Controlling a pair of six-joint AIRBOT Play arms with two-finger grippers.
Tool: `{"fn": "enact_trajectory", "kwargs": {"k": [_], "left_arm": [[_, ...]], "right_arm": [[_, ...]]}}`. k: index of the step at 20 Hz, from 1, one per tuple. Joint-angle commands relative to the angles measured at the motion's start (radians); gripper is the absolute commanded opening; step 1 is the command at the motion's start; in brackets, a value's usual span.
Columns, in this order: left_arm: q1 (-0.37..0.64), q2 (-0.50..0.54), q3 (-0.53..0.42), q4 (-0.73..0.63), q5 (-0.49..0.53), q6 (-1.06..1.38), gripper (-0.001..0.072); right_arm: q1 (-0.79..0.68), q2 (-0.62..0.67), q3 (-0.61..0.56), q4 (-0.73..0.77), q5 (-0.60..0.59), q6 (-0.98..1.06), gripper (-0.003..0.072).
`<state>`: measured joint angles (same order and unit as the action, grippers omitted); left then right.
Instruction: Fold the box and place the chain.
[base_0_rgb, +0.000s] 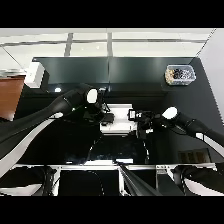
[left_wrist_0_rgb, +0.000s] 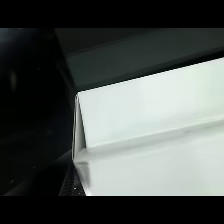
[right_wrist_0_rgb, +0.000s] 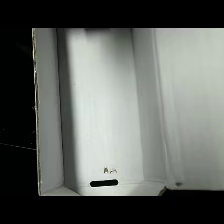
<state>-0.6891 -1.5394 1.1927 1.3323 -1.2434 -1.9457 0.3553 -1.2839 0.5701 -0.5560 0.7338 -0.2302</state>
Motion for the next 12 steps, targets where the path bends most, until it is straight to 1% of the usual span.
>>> {"fn": "enact_trajectory", "kwargs": {"k": [1, 7, 12], "left_arm": [[-0.02, -0.001, 0.025, 0.023, -0.016, -0.038, 0.0332], [-0.025, -0.002, 0.031, -0.014, -0.004, -0.082, 0.0333], [-0.048, -0.002, 0.031, -0.058, 0.047, -0.082, 0.0333]], "right_arm": [[0.0, -0.001, 0.0, -0.002, -0.005, 0.002, 0.0107], [0.0, 0.0, 0.0, -0.002, -0.005, 0.002, 0.0106], [0.0, 0.0, 0.0, -0.002, -0.005, 0.002, 0.0107]]}}
